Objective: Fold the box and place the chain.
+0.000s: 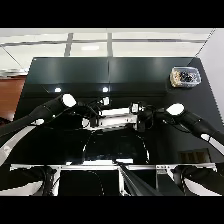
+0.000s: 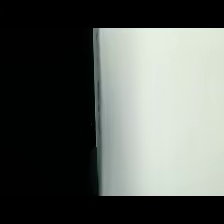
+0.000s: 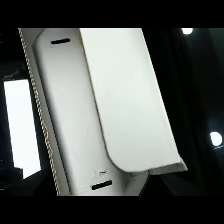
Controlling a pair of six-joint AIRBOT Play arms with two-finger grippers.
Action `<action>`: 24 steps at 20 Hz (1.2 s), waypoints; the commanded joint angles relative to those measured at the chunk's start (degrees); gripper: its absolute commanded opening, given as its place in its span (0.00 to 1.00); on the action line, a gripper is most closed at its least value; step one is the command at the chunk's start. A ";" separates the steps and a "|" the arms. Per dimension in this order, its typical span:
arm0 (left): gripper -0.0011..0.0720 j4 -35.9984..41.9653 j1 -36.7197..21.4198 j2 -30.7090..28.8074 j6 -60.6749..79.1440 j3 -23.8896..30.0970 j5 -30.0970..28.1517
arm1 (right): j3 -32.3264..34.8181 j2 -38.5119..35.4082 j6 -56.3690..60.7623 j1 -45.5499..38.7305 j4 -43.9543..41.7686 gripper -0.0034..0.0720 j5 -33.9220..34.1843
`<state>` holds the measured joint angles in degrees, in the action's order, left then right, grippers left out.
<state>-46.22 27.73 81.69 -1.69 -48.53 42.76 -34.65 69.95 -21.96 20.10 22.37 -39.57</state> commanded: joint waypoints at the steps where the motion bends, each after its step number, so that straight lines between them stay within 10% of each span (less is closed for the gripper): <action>1: 0.05 -0.02 0.02 -0.66 0.02 0.00 1.20 | -0.09 1.31 -0.85 0.37 -0.81 0.99 -4.59; 24: 0.05 -0.20 0.02 -1.01 0.00 0.02 2.34 | -0.28 5.86 6.45 5.05 8.26 0.99 2.54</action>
<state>-46.46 27.75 80.71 -1.72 -48.47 45.08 -34.87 75.61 -16.58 24.51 29.82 -38.87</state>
